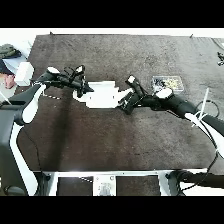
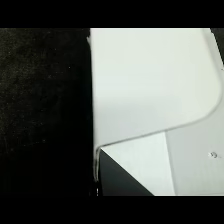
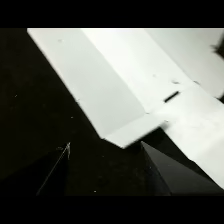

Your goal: Fold the box and place the chain.

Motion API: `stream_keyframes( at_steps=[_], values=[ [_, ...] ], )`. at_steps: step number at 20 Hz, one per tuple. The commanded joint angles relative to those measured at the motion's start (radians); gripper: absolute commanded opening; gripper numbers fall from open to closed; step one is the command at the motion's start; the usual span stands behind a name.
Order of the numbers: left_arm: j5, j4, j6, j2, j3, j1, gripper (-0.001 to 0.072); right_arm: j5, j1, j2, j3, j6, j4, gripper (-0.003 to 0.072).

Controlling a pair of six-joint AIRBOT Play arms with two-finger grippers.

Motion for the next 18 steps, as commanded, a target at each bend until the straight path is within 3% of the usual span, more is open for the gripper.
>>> stream_keyframes(
  at_steps=[1, 7, 10, 18],
  values=[
    [0.001, -0.001, 0.000, -0.001, 0.001, 0.001, 0.0011, -0.024, 0.053, -0.031, 0.003, -0.140, -0.005, 0.0495],
    [0.003, -0.002, 0.000, -0.001, 0.001, 0.001, 0.0012, -0.106, 0.108, -0.038, 0.035, -0.223, -0.090, 0.0494],
    [0.003, -0.002, 0.000, -0.001, 0.001, 0.001, 0.0012, -0.037, 0.109, -0.098, 0.097, -0.218, -0.146, 0.0494],
    [0.004, -0.001, 0.000, -0.001, 0.001, 0.001, 0.0011, -0.106, 0.109, -0.172, 0.109, -0.220, -0.179, 0.0494]
  ],
)
